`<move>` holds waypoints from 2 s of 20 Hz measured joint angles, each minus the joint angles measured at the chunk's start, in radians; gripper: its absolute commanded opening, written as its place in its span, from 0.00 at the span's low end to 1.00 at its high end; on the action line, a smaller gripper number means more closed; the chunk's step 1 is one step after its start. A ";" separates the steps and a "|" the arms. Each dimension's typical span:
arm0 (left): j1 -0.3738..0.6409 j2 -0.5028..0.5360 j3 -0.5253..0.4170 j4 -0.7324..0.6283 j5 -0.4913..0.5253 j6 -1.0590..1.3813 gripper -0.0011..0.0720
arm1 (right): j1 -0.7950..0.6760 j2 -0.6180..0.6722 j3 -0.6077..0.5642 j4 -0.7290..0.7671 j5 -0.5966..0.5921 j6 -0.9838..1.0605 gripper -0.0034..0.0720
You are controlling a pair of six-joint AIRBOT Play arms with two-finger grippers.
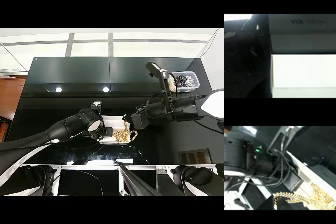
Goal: Fold the box and place the chain.
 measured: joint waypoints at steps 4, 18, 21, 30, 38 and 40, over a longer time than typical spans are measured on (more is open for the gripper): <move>0.000 0.000 0.000 0.000 0.000 0.000 0.05 | -0.007 -0.003 -0.065 0.018 0.002 -0.019 0.05; 0.000 0.000 0.000 0.000 0.000 0.000 0.05 | -0.172 -0.007 -0.262 -0.246 -0.027 -0.161 0.55; 0.000 0.000 0.000 0.000 0.000 0.000 0.06 | -0.174 -0.007 -0.395 -0.270 -0.152 -0.290 0.55; 0.000 0.000 0.000 0.000 0.000 0.000 0.06 | -0.069 -0.014 -0.545 -0.307 -0.503 -0.621 0.94; 0.000 0.000 0.000 0.000 0.001 0.000 0.05 | -0.013 -0.023 -0.556 -0.239 -0.484 -0.927 0.93; 0.000 0.000 0.000 0.000 0.001 0.000 0.06 | -0.005 -0.025 -0.560 -0.205 -0.447 -1.018 0.94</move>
